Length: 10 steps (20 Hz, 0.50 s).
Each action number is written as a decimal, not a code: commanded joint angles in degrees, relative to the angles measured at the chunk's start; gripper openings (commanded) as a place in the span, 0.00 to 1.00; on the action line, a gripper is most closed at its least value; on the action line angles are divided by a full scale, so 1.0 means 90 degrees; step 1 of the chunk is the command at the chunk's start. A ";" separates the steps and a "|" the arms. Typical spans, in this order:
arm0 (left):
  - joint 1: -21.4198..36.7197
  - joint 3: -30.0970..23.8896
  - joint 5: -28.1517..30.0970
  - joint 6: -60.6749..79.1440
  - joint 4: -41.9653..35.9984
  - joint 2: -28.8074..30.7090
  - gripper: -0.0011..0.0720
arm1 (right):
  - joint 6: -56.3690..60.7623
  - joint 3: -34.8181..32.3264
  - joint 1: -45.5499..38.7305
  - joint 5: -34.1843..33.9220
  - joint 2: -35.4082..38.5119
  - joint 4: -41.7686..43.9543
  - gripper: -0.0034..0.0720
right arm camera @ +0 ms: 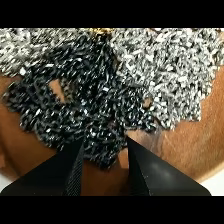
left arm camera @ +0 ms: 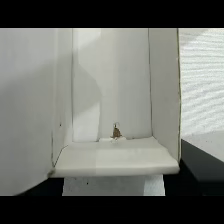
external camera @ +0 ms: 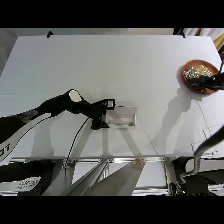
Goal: Fold the box and place the chain.
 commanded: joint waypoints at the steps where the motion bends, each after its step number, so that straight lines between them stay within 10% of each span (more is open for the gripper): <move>1: 0.0002 0.0000 0.0002 0.0000 0.0000 0.0002 0.44 | -0.0017 0.0029 -0.0015 -0.0134 -0.0197 0.0012 0.40; 5: 0.0002 0.0000 0.0000 0.0002 0.0000 0.0002 0.44 | -0.0015 0.0029 -0.0015 -0.0160 -0.0306 0.0095 0.36; 8: 0.0002 0.0000 0.0000 0.0002 0.0000 0.0002 0.44 | -0.0015 0.0029 -0.0015 -0.0129 -0.0304 0.0095 0.07; 10: 0.0002 0.0000 0.0002 0.0000 0.0000 0.0002 0.44 | -0.0015 0.0029 -0.0015 -0.0090 -0.0257 0.0102 0.07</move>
